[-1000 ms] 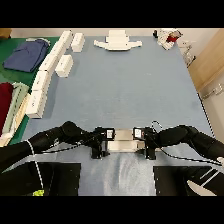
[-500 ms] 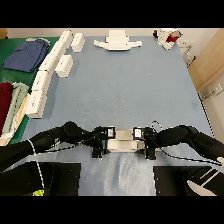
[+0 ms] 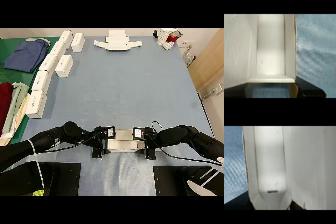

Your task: Fold the box.

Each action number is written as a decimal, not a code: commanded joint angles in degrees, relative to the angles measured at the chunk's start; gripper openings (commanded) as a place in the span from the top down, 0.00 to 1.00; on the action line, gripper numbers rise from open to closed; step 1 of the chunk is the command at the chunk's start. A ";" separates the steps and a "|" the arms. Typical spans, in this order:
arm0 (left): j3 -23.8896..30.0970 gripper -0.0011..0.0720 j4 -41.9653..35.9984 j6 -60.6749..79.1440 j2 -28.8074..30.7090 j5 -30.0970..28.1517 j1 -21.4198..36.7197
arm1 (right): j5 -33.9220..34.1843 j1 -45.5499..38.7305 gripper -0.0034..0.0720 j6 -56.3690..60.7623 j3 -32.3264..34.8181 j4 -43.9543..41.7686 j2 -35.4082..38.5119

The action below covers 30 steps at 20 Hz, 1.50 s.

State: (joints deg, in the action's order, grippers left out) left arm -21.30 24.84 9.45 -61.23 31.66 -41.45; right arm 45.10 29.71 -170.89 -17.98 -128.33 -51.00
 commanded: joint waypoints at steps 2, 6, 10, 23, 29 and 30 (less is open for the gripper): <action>-0.07 0.35 0.02 -0.02 0.00 -0.13 0.02 | 0.00 0.02 0.31 0.00 -0.04 0.00 0.00; -0.07 0.35 0.02 -0.02 0.00 -0.13 0.02 | 0.00 0.02 0.31 0.00 -0.04 0.00 0.00; -0.07 0.35 0.02 -0.02 0.00 -0.13 0.02 | 0.00 0.02 0.31 0.00 -0.04 -0.02 0.00; -0.07 0.35 0.02 -0.02 0.00 -0.11 0.02 | 0.87 0.02 0.00 3.34 -0.20 3.32 2.75; -0.07 0.35 0.02 -0.02 0.00 -0.13 0.02 | 15.26 0.02 0.00 34.47 -5.16 23.89 15.13; -0.07 0.35 0.02 -0.02 0.00 -0.13 0.02 | 18.80 0.02 0.01 43.28 -6.95 26.91 17.35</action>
